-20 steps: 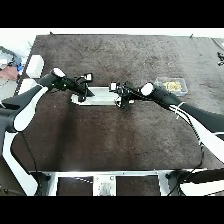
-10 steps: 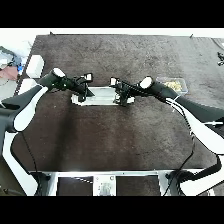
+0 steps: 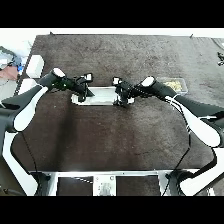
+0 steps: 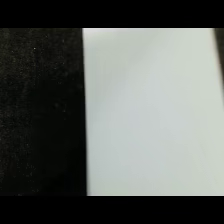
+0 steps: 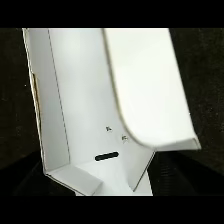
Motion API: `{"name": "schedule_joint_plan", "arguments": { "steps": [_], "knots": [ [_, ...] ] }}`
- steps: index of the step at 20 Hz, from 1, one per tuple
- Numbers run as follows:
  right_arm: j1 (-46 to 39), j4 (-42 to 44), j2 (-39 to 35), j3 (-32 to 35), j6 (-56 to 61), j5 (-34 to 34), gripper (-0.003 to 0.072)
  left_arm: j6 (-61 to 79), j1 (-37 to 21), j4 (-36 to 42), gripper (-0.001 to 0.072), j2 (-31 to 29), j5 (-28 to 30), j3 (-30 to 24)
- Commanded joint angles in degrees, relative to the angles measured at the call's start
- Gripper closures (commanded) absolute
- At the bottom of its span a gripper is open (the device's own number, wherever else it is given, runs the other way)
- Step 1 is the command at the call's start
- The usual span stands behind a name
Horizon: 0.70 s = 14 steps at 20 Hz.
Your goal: Fold the box and place the chain.
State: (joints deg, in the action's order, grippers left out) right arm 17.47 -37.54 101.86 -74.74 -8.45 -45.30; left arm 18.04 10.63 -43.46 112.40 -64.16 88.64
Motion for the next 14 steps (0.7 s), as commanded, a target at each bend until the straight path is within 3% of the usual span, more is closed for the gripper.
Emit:
{"name": "schedule_joint_plan", "arguments": {
  "steps": [1,6,14],
  "knots": [
    [-1.2,4.8,1.8,-0.1,-4.7,-3.2,-0.0034,0.0,0.0,0.1,0.0695,0.0,0.1,0.0],
    [-0.9,4.8,2.5,-0.9,-7.0,-3.4,-0.0034,0.0,0.0,0.2,0.0696,0.0,0.1,0.0],
    [-0.9,4.8,7.7,-8.0,-4.2,-7.7,-0.0034,0.0,0.0,0.2,0.0695,0.0,0.1,0.0]
  ]
}}
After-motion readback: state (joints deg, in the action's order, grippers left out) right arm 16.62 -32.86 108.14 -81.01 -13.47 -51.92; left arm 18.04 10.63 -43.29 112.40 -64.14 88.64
